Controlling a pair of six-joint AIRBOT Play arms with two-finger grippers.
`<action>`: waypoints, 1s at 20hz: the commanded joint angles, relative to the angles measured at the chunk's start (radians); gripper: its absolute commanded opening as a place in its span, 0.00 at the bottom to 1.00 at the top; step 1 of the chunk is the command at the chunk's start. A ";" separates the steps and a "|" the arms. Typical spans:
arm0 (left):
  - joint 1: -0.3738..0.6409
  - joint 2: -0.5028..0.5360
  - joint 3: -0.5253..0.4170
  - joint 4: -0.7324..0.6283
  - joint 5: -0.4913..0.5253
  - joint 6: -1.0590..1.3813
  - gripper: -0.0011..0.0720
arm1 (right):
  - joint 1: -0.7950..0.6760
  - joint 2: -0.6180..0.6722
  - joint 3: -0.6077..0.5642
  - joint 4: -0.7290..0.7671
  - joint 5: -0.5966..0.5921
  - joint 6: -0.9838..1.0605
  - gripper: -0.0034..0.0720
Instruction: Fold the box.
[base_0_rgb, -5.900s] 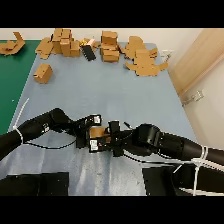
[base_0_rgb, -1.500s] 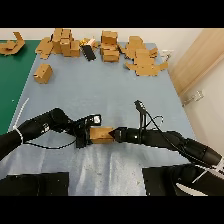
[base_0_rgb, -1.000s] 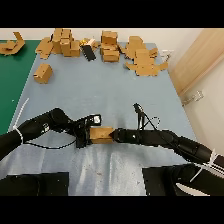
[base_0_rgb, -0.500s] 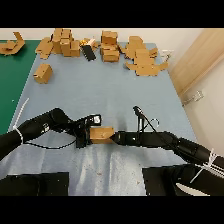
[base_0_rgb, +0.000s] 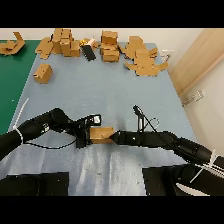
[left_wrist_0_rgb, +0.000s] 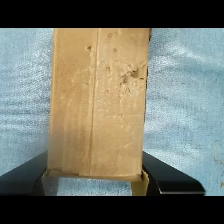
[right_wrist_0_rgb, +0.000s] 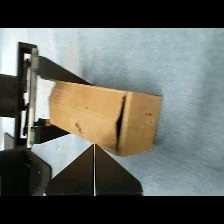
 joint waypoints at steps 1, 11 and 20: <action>0.000 0.001 0.000 0.000 0.000 0.000 0.58 | 0.024 0.010 0.027 0.011 0.013 0.001 0.05; 0.000 0.001 0.000 0.000 0.000 0.000 0.58 | 0.072 -0.087 0.053 0.016 0.100 0.001 0.05; 0.000 0.001 0.000 0.000 0.000 0.000 0.58 | 0.077 -0.149 0.074 0.014 0.105 0.001 0.05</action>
